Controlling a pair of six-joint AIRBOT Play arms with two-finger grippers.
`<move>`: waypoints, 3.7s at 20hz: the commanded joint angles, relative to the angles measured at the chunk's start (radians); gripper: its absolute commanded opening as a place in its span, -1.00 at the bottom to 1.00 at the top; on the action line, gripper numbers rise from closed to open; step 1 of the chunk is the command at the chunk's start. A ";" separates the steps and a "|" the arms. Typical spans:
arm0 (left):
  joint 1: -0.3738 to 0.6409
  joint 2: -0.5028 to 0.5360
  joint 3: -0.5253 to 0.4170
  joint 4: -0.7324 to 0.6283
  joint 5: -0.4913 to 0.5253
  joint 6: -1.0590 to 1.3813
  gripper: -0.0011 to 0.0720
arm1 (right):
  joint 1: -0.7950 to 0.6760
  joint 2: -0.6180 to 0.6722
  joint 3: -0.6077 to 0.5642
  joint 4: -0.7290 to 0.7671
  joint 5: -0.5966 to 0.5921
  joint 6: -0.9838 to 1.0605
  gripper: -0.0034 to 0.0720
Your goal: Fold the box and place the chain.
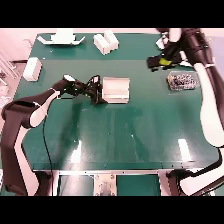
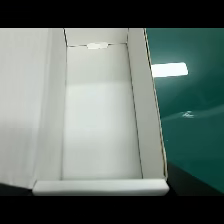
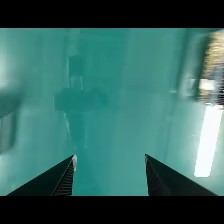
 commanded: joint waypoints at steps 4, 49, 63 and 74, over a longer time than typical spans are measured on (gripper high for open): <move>0.000 0.000 0.001 0.000 0.000 0.000 0.10 | -0.239 0.020 -0.070 0.039 -0.158 -0.085 0.40; 0.000 0.001 0.001 0.000 0.001 0.000 0.10 | -0.250 0.423 -0.258 0.255 -0.451 -0.253 -0.87; 0.000 0.000 0.001 0.000 0.000 0.000 0.10 | 0.246 0.525 -0.244 0.259 -0.523 -0.222 -0.87; 0.000 0.000 0.001 0.000 0.001 0.000 0.10 | 0.328 0.412 -0.523 0.347 -0.660 -0.170 -0.88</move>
